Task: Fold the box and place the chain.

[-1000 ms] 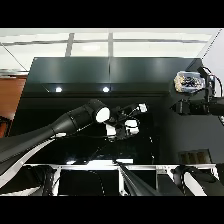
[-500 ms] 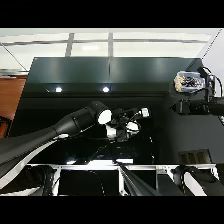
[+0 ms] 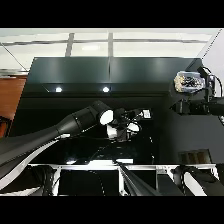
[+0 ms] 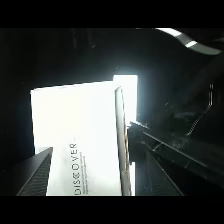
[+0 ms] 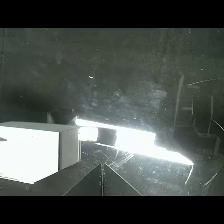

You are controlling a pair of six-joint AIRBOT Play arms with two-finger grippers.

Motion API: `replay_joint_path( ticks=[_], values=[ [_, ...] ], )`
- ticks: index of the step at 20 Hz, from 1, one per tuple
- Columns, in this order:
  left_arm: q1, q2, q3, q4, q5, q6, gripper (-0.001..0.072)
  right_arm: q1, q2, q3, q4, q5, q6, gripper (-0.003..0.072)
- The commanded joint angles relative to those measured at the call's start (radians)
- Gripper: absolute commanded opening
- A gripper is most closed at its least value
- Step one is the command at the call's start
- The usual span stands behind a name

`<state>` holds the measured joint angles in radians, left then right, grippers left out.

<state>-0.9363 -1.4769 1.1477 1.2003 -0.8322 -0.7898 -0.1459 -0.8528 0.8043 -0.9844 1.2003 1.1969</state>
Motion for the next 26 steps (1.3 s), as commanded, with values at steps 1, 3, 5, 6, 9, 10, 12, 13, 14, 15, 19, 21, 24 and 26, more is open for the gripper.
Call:
replay_joint_path(
  ticks=[1, 3, 5, 6, 9, 10, 12, 13, 14, 15, 19, 21, 24, 26],
  values=[
    [0.0, 0.001, 0.034, 0.05, -0.018, -0.004, 0.071, 0.0, 0.0, 0.0, 0.0, 0.001, 0.0, 0.0016],
    [0.0, 0.001, 0.039, 0.049, -0.018, -0.004, 0.0709, 0.0, 0.0, 0.0, 0.0, 0.001, 0.0, 0.0016],
    [0.0, 0.001, 0.039, 0.049, -0.018, -0.016, 0.071, 0.0, 0.0, 0.0, 0.0, 0.0, 0.0, 0.0016],
    [0.002, 0.0, 0.039, 0.052, -0.018, -0.031, 0.071, 0.0, 0.0, 0.0, 0.0, 0.0, 0.0, 0.0016],
    [0.012, -0.014, 0.039, 0.049, -0.036, -0.076, 0.0709, 0.0, 0.0, 0.0, 0.0, 0.0, 0.0, 0.0016],
    [0.015, -0.022, 0.039, 0.048, -0.048, -0.082, 0.0708, 0.0, 0.0, 0.0, 0.0, 0.0, 0.0, 0.0016],
    [0.015, -0.028, 0.039, 0.048, -0.061, -0.082, 0.0707, 0.0, 0.0, 0.0, 0.0, 0.0, 0.0, 0.0016],
    [0.015, -0.028, 0.039, 0.048, -0.059, -0.082, 0.0707, 0.0, 0.0, 0.0, 0.0, 0.001, 0.0, 0.0016],
    [0.016, -0.028, 0.039, 0.048, -0.059, -0.082, 0.0707, 0.0, 0.0, 0.0, 0.0, 0.001, 0.0, 0.0016],
    [0.016, -0.028, 0.039, 0.048, -0.059, -0.082, 0.0707, 0.0, 0.0, 0.0, 0.0, 0.0, 0.0, 0.0016],
    [0.016, -0.023, 0.043, 0.05, -0.06, -0.082, 0.0707, 0.0, 0.0, 0.0, 0.0, 0.0, 0.0, 0.0016],
    [0.016, -0.021, 0.057, 0.05, -0.063, -0.082, 0.0707, 0.0, 0.0, 0.0, 0.0, 0.0, 0.0, 0.0016],
    [0.016, -0.023, 0.06, 0.04, -0.076, -0.082, 0.0707, 0.0, 0.0, 0.0, 0.0, 0.0, 0.0, 0.0016],
    [0.016, -0.023, 0.06, 0.04, -0.09, -0.082, 0.0707, 0.0, 0.0, 0.0, 0.0, 0.0, 0.0, 0.0016]
  ],
)
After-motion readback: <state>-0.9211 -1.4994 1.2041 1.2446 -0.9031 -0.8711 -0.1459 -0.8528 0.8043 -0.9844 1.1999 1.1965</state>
